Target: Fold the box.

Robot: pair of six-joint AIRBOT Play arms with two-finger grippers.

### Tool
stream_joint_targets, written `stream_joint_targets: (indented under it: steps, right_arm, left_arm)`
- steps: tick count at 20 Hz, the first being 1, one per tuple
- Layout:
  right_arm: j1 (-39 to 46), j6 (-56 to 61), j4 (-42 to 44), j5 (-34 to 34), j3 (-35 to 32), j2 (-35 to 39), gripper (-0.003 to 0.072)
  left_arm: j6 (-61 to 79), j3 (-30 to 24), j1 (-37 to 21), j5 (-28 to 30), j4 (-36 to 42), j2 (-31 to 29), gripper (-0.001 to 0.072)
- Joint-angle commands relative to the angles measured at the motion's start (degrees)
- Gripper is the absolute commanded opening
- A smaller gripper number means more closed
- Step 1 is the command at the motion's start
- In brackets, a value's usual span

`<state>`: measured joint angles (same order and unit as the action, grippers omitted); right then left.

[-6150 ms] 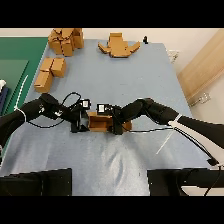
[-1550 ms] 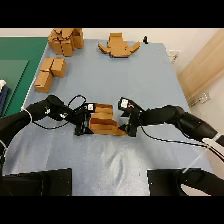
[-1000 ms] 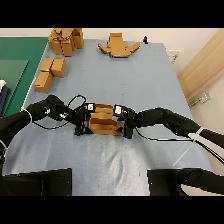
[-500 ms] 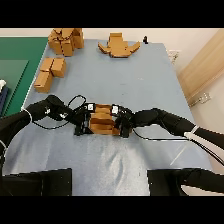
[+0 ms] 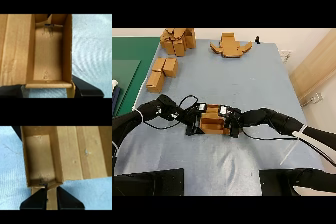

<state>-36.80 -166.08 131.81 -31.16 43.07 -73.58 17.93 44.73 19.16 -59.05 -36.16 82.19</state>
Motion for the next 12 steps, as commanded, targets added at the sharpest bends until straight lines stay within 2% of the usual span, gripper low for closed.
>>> stream_joint_targets:
  steps: [1, 2, 12]
  right_arm:
    - [-0.2, 0.0, 0.0, -0.9, 0.1, -0.1, 0.0227]
    - [-0.2, 0.0, 0.0, -0.8, 0.1, -0.1, 0.0249]
    - [-0.2, 0.0, 0.2, 1.8, 0.1, -1.6, 0.0223]
  left_arm:
    - [0.0, 0.0, 0.0, 0.1, 0.2, 0.0, 0.025]
    - [0.0, 0.0, 0.0, 0.1, 0.2, 0.0, 0.025]
    - [0.0, 0.0, 0.0, 0.1, 0.2, 0.0, 0.025]
